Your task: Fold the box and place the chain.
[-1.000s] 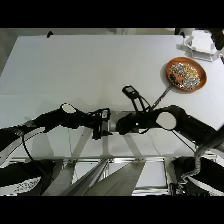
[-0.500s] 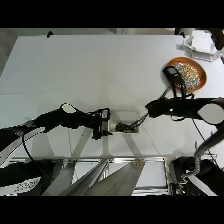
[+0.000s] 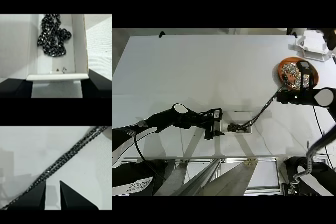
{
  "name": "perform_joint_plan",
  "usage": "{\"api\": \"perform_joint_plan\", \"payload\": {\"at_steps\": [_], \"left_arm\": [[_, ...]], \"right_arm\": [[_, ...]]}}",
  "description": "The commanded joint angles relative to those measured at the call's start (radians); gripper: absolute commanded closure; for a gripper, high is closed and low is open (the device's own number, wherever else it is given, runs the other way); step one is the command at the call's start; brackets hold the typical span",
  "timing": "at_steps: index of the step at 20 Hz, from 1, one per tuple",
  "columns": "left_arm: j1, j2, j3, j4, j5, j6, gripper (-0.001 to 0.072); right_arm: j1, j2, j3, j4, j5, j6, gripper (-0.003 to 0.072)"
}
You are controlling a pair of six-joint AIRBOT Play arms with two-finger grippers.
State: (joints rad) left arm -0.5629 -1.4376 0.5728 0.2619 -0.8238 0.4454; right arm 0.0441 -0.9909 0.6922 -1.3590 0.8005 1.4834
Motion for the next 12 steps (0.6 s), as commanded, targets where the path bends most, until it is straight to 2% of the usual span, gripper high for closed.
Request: {"api": "perform_joint_plan", "payload": {"at_steps": [1,2,3,7,9,12], "left_arm": [[0.000,0.000,0.001,0.000,0.000,0.000,0.0577],[0.000,0.000,0.001,0.000,0.000,0.000,0.0577],[0.000,0.000,0.001,0.000,0.000,0.000,0.0577],[0.000,0.000,0.001,0.000,0.000,0.000,0.0577],[0.000,0.000,0.001,0.000,0.000,0.000,0.0577],[0.000,0.000,0.001,0.000,0.000,0.000,0.0577]], "right_arm": [[-0.020,-0.132,0.000,-0.017,-0.051,0.000,0.0438],[-0.020,-0.160,0.000,-0.032,-0.067,0.000,0.0337],[-0.020,-0.180,0.000,-0.053,-0.086,0.001,0.0314],[-0.024,-0.205,0.000,-0.108,-0.187,0.007,0.0328],[-0.055,-0.205,0.000,-0.116,-0.217,0.013,0.0411],[-0.119,-0.205,0.000,-0.107,-0.234,0.014,0.0410]]}}
